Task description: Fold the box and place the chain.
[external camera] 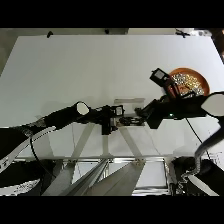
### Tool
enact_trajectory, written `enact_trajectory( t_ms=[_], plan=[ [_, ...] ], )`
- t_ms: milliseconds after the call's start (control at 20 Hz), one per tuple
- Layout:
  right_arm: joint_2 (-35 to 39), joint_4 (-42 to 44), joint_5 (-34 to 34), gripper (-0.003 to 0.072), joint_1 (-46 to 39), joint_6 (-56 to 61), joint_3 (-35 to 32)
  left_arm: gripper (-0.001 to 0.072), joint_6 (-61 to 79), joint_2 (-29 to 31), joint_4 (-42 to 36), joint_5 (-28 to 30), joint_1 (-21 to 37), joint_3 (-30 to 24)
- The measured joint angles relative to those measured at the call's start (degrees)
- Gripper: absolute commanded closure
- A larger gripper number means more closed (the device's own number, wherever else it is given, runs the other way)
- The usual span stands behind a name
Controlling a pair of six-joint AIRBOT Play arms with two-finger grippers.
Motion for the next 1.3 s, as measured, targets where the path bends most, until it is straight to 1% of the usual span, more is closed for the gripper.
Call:
enact_trajectory(
  t_ms=[100,150,250,350,500,600,700,800,900,1000,1050,1100,1200,1300],
  plan=[
    [-4.5,0.5,-0.9,0.0672,1.9,0.5,0.0,0.062,0.0,0.0,0.0,0.0,0.0,0.0],
    [-6.7,0.6,-1.0,0.0643,2.6,0.5,0.0,0.062,0.0,0.0,0.0,0.0,0.0,0.0],
    [-10.9,0.8,-1.5,0.0457,3.5,0.9,0.0,0.062,0.0,0.0,0.0,0.0,0.0,0.0],
    [-13.3,0.9,-1.7,0.0449,3.9,1.3,0.0,0.062,0.0,0.0,0.0,0.0,0.0,0.0],
    [-14.8,1.0,-0.9,0.0449,3.0,1.7,0.0,0.062,0.0,0.0,0.0,0.0,0.0,0.0],
    [-14.2,1.1,0.2,0.045,1.2,1.7,0.1,0.062,0.0,0.0,0.0,0.0,0.0,0.0],
    [-11.6,1.9,1.9,0.0452,-1.6,-0.6,0.1,0.062,0.0,0.0,0.0,0.0,0.0,0.0],
    [-8.2,2.4,5.3,0.0474,-5.1,-6.4,0.1,0.062,0.0,0.0,0.0,0.0,0.0,0.0],
    [-5.1,2.6,9.9,0.0474,-9.4,-14.2,0.1,0.062,0.0,0.0,0.0,0.0,0.0,0.0],
    [-3.5,2.3,12.1,0.0467,-13.9,-21.7,0.1,0.062,0.0,0.0,0.0,0.0,0.0,0.0],
    [-3.1,1.6,12.6,0.0445,-16.0,-25.8,0.1,0.062,0.0,0.0,0.0,0.0,0.0,0.0],
    [-3.0,0.8,12.7,0.037,-17.6,-29.6,0.1,0.062,0.0,0.0,0.0,0.0,0.0,0.0],
    [-3.5,-1.1,12.2,0.027,-19.9,-36.3,-0.3,0.062,0.0,0.0,0.0,0.0,0.0,0.0],
    [-5.1,-1.6,10.6,0.0261,-21.0,-41.0,-1.4,0.062,0.0,0.0,0.0,0.0,0.0,0.0]
  ],
)
